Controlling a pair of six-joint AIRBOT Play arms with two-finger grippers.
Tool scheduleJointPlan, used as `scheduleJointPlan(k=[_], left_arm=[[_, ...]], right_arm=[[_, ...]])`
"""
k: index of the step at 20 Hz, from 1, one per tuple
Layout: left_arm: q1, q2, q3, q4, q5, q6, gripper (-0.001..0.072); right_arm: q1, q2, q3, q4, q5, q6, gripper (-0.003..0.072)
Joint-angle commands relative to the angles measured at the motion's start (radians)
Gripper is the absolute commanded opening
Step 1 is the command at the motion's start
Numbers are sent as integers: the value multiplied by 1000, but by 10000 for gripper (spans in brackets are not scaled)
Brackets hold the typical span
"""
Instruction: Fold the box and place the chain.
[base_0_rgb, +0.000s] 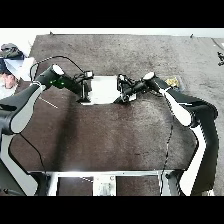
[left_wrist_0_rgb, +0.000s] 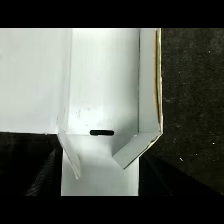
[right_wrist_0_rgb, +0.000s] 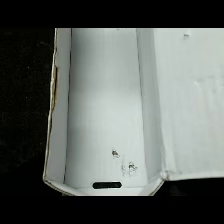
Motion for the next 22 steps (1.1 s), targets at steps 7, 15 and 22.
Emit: scheduleJointPlan(k=[7,15,22], left_arm=[[-19,-6,0,-5,-5,10,403],[-23,-6,0,-51,-6,11,94],[-74,-30,0,-90,-4,63,192]], right_arm=[[0,-1,1,0,1,0,373],[0,-1,1,0,1,0,373],[0,-1,1,0,1,0,373]])
